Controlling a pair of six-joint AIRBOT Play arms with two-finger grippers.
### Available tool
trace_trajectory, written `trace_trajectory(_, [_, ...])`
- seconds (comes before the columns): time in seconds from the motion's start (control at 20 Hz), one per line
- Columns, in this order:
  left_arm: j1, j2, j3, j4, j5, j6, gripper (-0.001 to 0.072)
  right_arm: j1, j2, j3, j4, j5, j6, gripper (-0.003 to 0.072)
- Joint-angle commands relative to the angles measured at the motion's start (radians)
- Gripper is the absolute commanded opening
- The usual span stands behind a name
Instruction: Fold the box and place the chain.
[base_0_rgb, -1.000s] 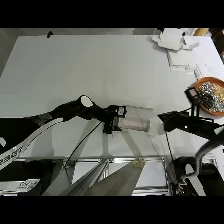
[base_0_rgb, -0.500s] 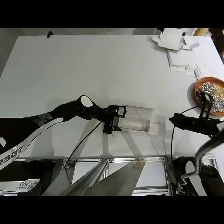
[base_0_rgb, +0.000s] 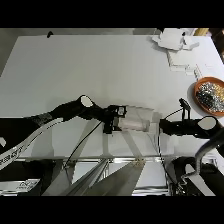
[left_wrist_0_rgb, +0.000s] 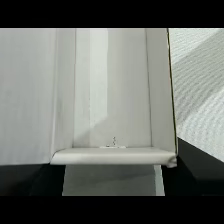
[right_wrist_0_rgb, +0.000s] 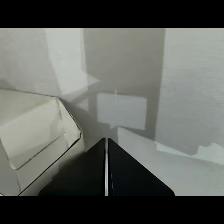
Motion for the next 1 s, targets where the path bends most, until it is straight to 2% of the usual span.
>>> trace_trajectory(0.0, [0.001,0.0,0.001,0.0,0.0,0.0,0.0206,0.048,-0.008,-0.001,0.069,-0.023,-0.014,0.0087])
trace_trajectory(0.1, [0.001,0.0,0.001,0.0,0.0,0.0,0.0206,0.058,0.008,-0.001,0.077,-0.005,-0.022,0.016])
trace_trajectory(0.15, [0.001,0.0,0.001,0.0,0.0,0.0,0.0206,0.06,0.024,-0.001,0.074,0.01,-0.042,0.0243])
trace_trajectory(0.2, [0.001,0.0,0.001,0.0,0.0,0.0,0.0206,0.06,0.042,-0.001,0.072,0.026,-0.044,0.0262])
trace_trajectory(0.4, [0.001,0.0,0.001,0.0,0.0,0.0,0.0206,0.06,0.133,-0.001,0.081,0.033,-0.043,0.0262])
trace_trajectory(0.6, [0.001,0.0,0.001,0.0,0.0,0.0,0.0206,0.06,0.219,-0.001,0.078,0.09,-0.061,0.0263])
trace_trajectory(0.95, [0.001,0.0,0.001,0.0,0.0,0.0,0.0206,0.06,0.245,-0.001,0.087,0.084,-0.061,0.0275])
